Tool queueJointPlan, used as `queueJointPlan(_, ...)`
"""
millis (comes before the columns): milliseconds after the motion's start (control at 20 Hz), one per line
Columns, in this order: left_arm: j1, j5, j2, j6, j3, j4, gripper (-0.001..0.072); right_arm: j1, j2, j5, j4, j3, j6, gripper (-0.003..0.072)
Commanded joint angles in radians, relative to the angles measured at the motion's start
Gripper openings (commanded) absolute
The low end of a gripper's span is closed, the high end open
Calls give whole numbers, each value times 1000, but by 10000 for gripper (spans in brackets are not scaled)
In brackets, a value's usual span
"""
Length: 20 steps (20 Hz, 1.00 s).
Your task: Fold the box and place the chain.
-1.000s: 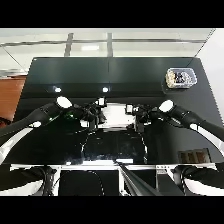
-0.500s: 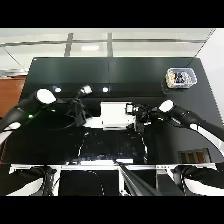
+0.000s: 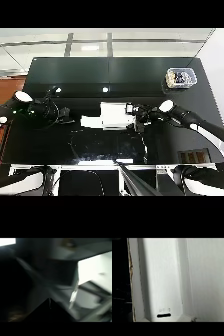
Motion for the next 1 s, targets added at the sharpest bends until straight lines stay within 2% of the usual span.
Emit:
queueJointPlan(0, -34, -2, -109, -6, -19, -165, 23, 1, -1, 0, 0, 0, 0, 190)
queueJointPlan(200, -191, 72, -139, 42, -6, -184, 23, 1, -1, 0, 0, 0, 0, 191)
queueJointPlan(300, -236, 18, -139, 212, 10, -261, 24, 1, -1, 0, 0, 0, 0, 190)
queueJointPlan(400, -245, -41, -139, 278, 40, -291, 26, 1, -1, 0, 0, 0, 0, 190)
queueJointPlan(450, -242, -53, -139, 277, 58, -290, 72, 1, -1, 0, 0, 0, 0, 191)
queueJointPlan(500, -238, -60, -139, 277, 73, -290, 271, 1, -1, 0, 0, 0, 0, 190)
queueJointPlan(550, -235, -71, -139, 275, 90, -290, 548, 1, -1, 0, 0, 0, 0, 190)
queueJointPlan(600, -235, -77, -139, 262, 107, -290, 632, 1, -1, 0, 0, 0, 0, 190)
queueJointPlan(750, -261, -79, -139, 187, 166, -266, 632, 1, -1, 0, 0, 0, 0, 190)
queueJointPlan(950, -332, -76, -139, 27, 232, -132, 618, 1, -1, 0, 0, 0, 0, 190)
